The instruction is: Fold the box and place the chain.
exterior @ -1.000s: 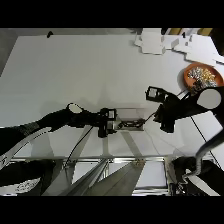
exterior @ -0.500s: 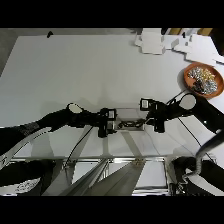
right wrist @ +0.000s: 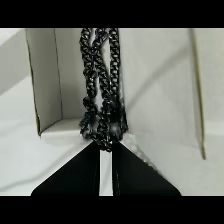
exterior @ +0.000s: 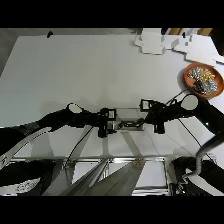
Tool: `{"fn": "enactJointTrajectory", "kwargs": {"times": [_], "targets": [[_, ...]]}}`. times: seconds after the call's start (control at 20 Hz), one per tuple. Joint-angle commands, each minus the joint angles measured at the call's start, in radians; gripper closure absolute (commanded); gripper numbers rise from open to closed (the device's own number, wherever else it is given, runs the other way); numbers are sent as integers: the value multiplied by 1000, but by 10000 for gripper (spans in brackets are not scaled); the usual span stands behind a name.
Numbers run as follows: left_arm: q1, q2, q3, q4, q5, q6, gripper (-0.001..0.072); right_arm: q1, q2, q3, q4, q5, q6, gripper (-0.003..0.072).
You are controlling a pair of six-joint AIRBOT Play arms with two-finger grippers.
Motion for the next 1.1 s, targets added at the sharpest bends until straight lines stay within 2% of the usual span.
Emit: {"fn": "enactJointTrajectory", "kwargs": {"times": [0.0,0.15,0.3,0.5,0.75,1.0,1.05], "targets": [[0,0,0,1,1,0,699,0,114,5,-124,35,101,666],[0,0,0,1,1,0,699,19,214,46,-109,125,159,666],[0,0,0,1,1,0,699,103,225,135,-55,165,297,666],[0,0,0,1,0,0,699,298,216,211,-33,32,475,666],[0,0,0,1,1,0,699,425,89,251,-42,-58,602,666],[0,0,0,1,1,0,699,435,-27,251,-121,-67,720,661],[0,0,0,1,0,0,699,435,-42,251,-121,-67,729,593]]}}
